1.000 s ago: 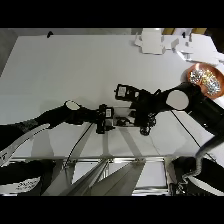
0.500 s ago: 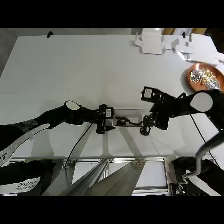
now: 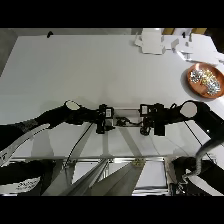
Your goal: Fold the box and place the chain.
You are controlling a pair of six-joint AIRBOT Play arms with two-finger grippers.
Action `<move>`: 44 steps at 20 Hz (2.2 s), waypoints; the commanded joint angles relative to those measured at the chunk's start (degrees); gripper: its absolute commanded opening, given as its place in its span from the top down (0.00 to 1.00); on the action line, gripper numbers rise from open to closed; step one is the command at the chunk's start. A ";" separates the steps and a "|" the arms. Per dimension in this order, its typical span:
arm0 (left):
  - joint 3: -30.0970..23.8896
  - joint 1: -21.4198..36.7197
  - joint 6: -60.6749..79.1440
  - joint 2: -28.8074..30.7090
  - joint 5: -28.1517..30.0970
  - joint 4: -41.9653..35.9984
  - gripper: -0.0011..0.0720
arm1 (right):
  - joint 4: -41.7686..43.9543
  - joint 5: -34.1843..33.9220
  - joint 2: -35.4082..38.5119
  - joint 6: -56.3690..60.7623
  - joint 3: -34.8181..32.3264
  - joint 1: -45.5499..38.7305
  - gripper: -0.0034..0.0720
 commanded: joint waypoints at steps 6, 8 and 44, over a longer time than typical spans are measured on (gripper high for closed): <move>0.00 0.00 0.00 0.04 0.00 0.02 0.80 | 5.70 -2.36 -4.61 -2.84 -0.46 -0.07 0.72; 0.00 0.00 0.00 0.07 0.00 0.00 0.80 | 4.48 -2.08 -4.26 -1.81 -0.44 -0.07 0.93; 0.00 0.00 0.00 0.04 0.00 0.00 0.80 | -7.50 19.39 -14.08 19.10 30.75 18.25 0.79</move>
